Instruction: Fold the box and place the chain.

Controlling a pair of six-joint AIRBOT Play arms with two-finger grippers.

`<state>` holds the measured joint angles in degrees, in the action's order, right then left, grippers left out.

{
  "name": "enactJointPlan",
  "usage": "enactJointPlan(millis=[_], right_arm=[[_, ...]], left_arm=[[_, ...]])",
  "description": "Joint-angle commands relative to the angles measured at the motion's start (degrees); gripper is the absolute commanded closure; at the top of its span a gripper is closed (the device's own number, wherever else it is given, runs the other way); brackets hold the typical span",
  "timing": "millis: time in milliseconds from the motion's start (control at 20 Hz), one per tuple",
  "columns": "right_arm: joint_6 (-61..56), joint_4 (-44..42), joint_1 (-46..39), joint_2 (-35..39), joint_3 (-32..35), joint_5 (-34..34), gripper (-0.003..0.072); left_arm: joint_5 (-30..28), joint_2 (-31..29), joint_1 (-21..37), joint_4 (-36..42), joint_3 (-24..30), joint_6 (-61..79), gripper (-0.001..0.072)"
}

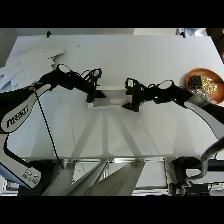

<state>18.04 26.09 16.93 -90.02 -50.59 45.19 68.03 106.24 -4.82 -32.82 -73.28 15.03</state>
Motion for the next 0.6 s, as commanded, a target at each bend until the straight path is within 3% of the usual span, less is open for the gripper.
enactJointPlan(millis=[0,550], right_arm=[[0.5,2.5,0.0,-1.4,-0.7,3.3,-0.0016],[3.8,-1.4,0.0,-2.2,-0.7,3.0,-0.0016]], left_arm=[[-0.1,0.0,0.0,0.0,0.0,0.0,0.0697],[-0.1,0.0,0.0,0.0,0.0,0.0,0.0697]])
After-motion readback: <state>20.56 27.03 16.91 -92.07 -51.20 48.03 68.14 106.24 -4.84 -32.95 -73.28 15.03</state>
